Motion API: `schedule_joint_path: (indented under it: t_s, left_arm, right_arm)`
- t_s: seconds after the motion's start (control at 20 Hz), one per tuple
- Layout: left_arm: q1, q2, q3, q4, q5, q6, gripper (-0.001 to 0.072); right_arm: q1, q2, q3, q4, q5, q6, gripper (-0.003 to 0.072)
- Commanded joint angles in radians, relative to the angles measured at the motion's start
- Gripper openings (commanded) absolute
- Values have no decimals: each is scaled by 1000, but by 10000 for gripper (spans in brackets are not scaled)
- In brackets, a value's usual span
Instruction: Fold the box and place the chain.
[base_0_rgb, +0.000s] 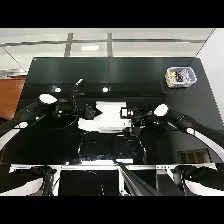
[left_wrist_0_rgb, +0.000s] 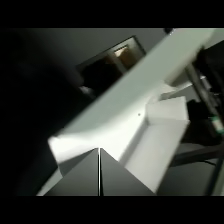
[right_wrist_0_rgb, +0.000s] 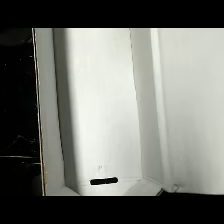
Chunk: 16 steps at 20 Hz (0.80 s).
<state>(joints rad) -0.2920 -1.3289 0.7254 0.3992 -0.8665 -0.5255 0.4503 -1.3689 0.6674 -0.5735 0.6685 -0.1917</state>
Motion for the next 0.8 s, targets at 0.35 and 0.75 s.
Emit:
schedule_joint_path:
  t_s: [0.35,0.75]
  left_arm:
    - [-21,-69,22,140,43,-5,21]
    - [-12,60,209,331,-43,-91,21]
  right_arm:
    - [0,-1,0,0,0,0,241]
    - [0,-1,0,0,0,0,241]
